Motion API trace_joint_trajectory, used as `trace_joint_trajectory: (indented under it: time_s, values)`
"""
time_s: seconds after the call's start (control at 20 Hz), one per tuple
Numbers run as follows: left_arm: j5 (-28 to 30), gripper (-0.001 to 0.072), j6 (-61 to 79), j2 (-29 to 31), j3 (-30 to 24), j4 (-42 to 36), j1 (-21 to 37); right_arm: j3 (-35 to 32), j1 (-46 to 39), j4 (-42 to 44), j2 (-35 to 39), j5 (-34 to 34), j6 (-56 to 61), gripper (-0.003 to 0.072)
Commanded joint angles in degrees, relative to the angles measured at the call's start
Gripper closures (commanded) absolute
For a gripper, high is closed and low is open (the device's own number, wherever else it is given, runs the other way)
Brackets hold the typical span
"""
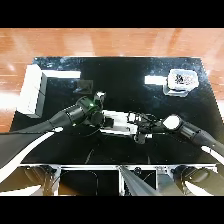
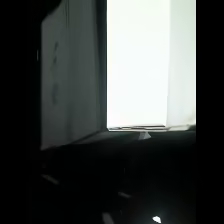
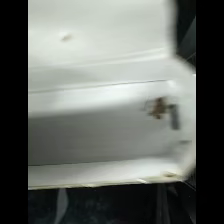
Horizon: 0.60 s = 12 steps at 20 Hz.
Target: Fold the box and place the chain.
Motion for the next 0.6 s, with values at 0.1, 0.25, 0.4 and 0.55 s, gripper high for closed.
trace_joint_trajectory:
  time_s: [0.1, 0.25, 0.4, 0.55]
  values:
    - [4.1, 0.0689, -0.2, 0.0, 0.1, 1.0, 1.4, 0.1, -0.1, -4.6, 7.5, 5.4, 8.3, -0.0034]
    - [4.9, 0.0688, -0.4, 0.0, 0.0, 1.0, 1.4, 0.1, -1.1, -8.0, 10.4, 5.4, 12.3, -0.0034]
    - [4.9, 0.0688, -0.4, 0.0, -1.0, 0.9, 1.4, 0.1, -4.7, -11.7, 10.6, 6.2, 16.7, -0.0034]
    - [2.9, 0.0688, -0.4, 0.0, -1.9, -0.3, 1.4, 0.0, -5.1, -11.5, 10.3, 6.0, 11.1, -0.0034]
